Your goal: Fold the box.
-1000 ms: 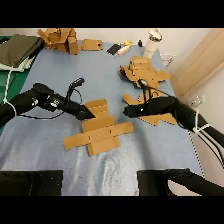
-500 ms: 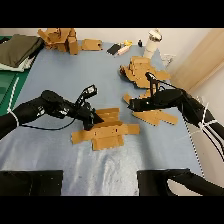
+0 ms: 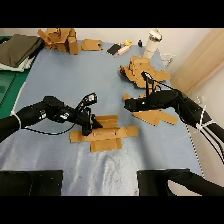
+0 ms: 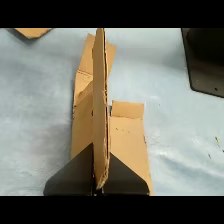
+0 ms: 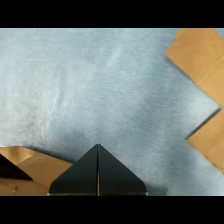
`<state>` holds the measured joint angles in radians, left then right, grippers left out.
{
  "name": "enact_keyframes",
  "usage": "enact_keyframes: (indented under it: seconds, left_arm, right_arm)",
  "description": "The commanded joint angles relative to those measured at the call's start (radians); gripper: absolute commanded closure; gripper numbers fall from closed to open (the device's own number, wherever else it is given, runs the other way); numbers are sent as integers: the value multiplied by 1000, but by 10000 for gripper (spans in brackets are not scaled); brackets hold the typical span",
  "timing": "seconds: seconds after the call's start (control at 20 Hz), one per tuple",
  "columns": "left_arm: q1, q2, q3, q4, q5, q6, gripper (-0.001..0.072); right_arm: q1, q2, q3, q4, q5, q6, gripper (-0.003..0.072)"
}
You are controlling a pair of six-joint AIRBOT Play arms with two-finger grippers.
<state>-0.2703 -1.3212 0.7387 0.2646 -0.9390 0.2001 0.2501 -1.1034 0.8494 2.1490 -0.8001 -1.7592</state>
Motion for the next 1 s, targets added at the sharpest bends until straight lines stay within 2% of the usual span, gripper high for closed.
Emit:
enact_keyframes:
  seconds: [0.0, 0.15, 0.45, 0.6, 0.95]
  left_arm:
    - [3, -27, 5, -25, -88, 20, 697]
    - [23, -28, 44, -23, -146, -3, 697]
    - [116, -56, 58, -21, -147, -44, 696]
    - [89, -98, 58, -14, -150, -40, 696]
    - [47, -103, 58, 6, -103, -36, 696]
  right_arm:
    - [14, -1, 1, -17, 17, 17, 684]
    - [14, 0, 1, -22, 17, 26, 684]
    - [14, -1, 1, -33, 18, 27, 684]
    - [14, -1, 1, -40, 20, 27, 684]
    - [14, -1, 1, -52, 33, 27, 684]
